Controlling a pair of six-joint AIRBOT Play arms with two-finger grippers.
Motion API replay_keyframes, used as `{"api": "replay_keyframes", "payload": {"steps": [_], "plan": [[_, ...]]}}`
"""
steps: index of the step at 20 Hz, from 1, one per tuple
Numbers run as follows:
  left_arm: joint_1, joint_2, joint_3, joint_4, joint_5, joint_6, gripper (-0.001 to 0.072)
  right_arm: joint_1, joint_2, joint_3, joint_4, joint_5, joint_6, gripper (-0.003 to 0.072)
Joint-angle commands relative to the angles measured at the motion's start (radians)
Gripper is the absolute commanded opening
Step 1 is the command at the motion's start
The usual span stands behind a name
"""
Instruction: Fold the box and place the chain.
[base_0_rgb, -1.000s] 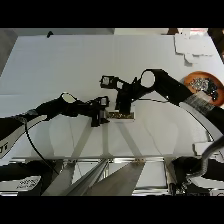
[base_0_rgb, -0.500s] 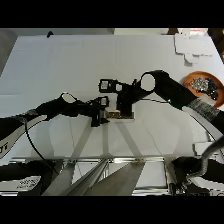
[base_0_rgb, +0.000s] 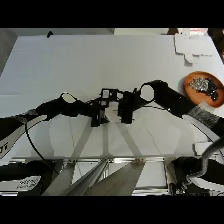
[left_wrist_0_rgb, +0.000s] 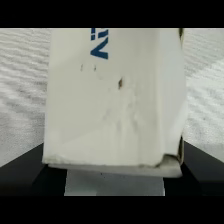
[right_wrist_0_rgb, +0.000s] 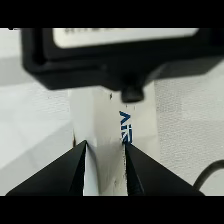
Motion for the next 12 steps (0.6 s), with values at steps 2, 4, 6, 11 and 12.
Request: {"api": "replay_keyframes", "payload": {"steps": [2,4,6,11,12], "plan": [[0.0,0.001,0.0,-0.003,0.0,-0.003,0.0284,0.004,0.047,-0.012,-0.051,-0.055,0.023,0.0216],[0.0,0.001,0.0,-0.003,0.0,-0.003,0.0284,0.004,0.056,-0.012,-0.057,-0.052,0.024,0.0216],[0.0,0.001,0.0,-0.003,0.0,-0.003,0.0284,0.004,0.055,-0.017,-0.056,-0.054,0.028,0.0215],[0.0,0.001,0.0,-0.003,0.0,-0.003,0.0284,0.01,0.055,-0.054,-0.043,-0.055,0.031,0.021],[0.0,0.001,0.0,-0.003,0.0,-0.003,0.0284,0.017,0.055,-0.067,-0.044,-0.062,0.031,0.0191]]}}
